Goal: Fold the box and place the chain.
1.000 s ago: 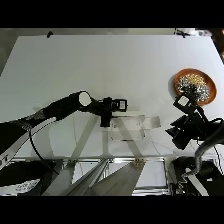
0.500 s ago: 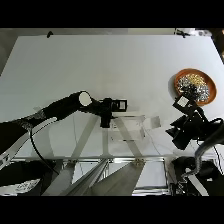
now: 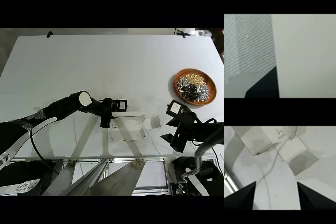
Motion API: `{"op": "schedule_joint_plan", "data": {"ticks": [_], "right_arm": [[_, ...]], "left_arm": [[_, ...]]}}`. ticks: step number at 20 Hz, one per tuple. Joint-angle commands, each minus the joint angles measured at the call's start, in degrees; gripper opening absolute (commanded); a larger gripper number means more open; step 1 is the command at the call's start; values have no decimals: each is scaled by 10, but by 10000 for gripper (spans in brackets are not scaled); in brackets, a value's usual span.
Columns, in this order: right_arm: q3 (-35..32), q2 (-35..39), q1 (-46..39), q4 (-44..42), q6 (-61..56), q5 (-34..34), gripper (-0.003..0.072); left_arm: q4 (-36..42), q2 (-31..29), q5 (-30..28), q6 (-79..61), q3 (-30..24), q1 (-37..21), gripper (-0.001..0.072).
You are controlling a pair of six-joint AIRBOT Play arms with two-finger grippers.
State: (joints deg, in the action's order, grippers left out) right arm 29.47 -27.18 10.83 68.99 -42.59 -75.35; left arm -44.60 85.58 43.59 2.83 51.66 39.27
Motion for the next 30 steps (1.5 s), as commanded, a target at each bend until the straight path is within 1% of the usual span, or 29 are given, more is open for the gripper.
{"op": "schedule_joint_plan", "data": {"ticks": [1,2,3,5,6,11,15,18,21,25,30], "right_arm": [[-53,-13,0,-10,103,60,604],[-71,-18,4,-19,136,78,620],[-90,-24,14,-33,175,97,661],[-126,-27,43,-39,229,139,666],[-142,-27,60,-36,236,167,686],[-186,-31,161,-52,236,312,694],[-210,-64,235,-52,233,403,694],[-210,-101,250,-54,229,440,694],[-208,-110,250,-63,230,474,694],[-179,-110,237,-59,230,473,694],[-158,-110,195,-59,233,457,694]], "left_arm": [[0,0,0,0,0,0,13],[0,0,0,0,0,0,13],[0,0,0,0,0,0,13],[0,0,0,0,0,0,13],[0,0,0,0,0,0,13],[0,0,0,0,0,0,13],[0,0,0,0,0,0,13],[0,0,0,0,0,0,13],[0,0,0,0,0,0,13],[1,0,0,0,0,0,13],[1,0,0,0,0,0,13]]}}
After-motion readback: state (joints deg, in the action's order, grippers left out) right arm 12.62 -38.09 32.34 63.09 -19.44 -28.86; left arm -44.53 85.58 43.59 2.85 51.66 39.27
